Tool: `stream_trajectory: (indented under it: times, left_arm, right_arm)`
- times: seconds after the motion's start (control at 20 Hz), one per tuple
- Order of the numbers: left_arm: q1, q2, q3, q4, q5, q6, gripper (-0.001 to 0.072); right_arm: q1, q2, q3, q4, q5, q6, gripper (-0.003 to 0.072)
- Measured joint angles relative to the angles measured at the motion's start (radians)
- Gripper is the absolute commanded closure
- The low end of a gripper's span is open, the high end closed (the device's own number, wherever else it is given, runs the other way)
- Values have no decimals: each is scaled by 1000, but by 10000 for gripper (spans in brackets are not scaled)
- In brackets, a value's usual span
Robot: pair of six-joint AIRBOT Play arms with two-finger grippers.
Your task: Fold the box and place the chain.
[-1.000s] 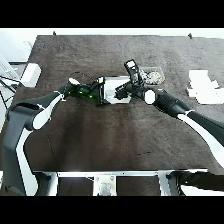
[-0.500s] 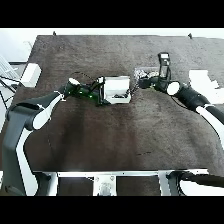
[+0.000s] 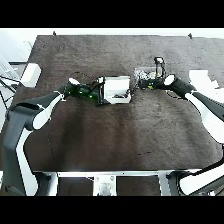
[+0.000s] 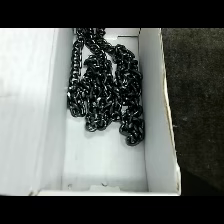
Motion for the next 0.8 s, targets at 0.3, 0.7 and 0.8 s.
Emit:
stream_trajectory:
  times: [0.3, 0.7, 0.8]
  left_arm:
    - [0, 0, 0, 0, 2, 0, 360]
    - [0, 0, 0, 0, 2, 0, 360]
    - [0, 0, 0, 0, 2, 0, 360]
  right_arm:
    - [0, -74, 59, 79, 23, -71, 429]
    - [0, -73, 99, 101, 35, -105, 682]
    - [0, -34, 100, 102, 87, -106, 683]
